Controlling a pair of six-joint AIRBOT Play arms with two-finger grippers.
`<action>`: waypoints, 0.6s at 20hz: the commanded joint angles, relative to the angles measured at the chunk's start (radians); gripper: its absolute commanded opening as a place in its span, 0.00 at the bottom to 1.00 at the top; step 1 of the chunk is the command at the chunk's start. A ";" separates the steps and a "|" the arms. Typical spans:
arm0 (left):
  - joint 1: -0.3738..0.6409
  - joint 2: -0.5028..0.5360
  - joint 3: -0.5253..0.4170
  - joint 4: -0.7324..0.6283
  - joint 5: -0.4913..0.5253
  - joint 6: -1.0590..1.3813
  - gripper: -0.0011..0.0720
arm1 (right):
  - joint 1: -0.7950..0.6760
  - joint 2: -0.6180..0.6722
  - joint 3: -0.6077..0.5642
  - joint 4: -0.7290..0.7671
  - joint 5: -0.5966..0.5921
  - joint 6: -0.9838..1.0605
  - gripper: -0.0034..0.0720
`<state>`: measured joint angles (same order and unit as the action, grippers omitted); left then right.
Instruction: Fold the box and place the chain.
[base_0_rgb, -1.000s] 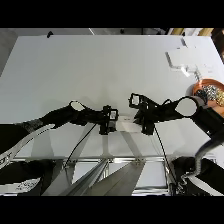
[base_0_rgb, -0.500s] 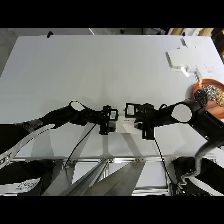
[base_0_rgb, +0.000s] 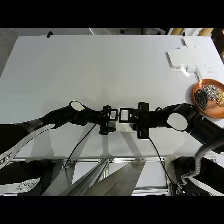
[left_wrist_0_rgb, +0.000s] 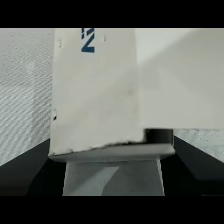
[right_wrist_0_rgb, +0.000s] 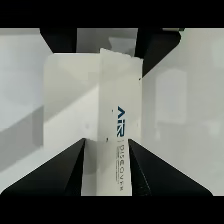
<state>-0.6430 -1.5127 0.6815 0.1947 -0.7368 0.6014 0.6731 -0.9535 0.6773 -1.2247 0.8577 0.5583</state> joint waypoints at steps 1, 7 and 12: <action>0.000 0.000 0.000 0.000 0.000 0.000 0.38 | 0.007 -0.007 0.000 -0.055 0.007 0.037 0.44; 0.000 0.000 0.000 0.000 0.000 0.000 0.38 | 0.007 -0.006 0.000 -0.078 -0.024 0.048 0.21; 0.000 0.000 0.000 0.000 0.000 0.000 0.38 | 0.007 -0.007 -0.001 -0.077 -0.024 0.047 0.10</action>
<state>-0.6426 -1.5127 0.6815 0.1940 -0.7334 0.5995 0.6796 -0.9596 0.6769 -1.2961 0.8375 0.6025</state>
